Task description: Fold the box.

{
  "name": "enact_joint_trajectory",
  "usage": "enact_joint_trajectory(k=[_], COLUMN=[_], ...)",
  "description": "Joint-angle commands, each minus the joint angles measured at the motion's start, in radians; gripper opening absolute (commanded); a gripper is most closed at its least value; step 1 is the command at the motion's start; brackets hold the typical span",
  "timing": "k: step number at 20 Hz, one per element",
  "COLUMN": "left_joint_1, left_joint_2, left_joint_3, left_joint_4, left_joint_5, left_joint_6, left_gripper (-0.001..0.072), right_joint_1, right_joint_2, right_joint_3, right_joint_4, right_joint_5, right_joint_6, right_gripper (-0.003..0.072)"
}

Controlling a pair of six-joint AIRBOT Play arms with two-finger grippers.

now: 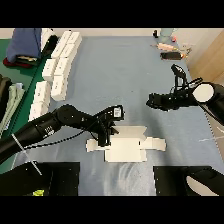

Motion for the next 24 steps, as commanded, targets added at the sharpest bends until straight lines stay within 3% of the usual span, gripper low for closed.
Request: enact_joint_trajectory(k=[1, 10, 16, 24], left_joint_1=[0.001, -0.002, -0.053, -0.070], left_joint_2=[-0.039, -0.071, -0.027, 0.019], left_joint_3=[-0.002, -0.056, -0.056, -0.074], left_joint_4=[-0.011, -0.046, -0.024, 0.004], left_joint_5=[0.035, 0.080, 0.088, 0.263], left_joint_6=[-0.023, -0.021, 0.041, 0.103], left_gripper=[0.0014, 0.0013, 0.0013, 0.0012], right_joint_1=[0.001, 0.001, 0.001, 0.001], right_joint_2=[-0.001, -0.001, -0.001, -0.001], right_joint_3=[0.000, 0.000, 0.000, 0.000], right_joint_4=[0.000, 0.000, -0.001, 0.001], right_joint_5=[0.000, 0.002, 0.001, 0.002], right_joint_6=[0.000, -0.002, -0.007, -0.010], right_gripper=[0.0334, 0.0334, 0.0334, 0.0334])
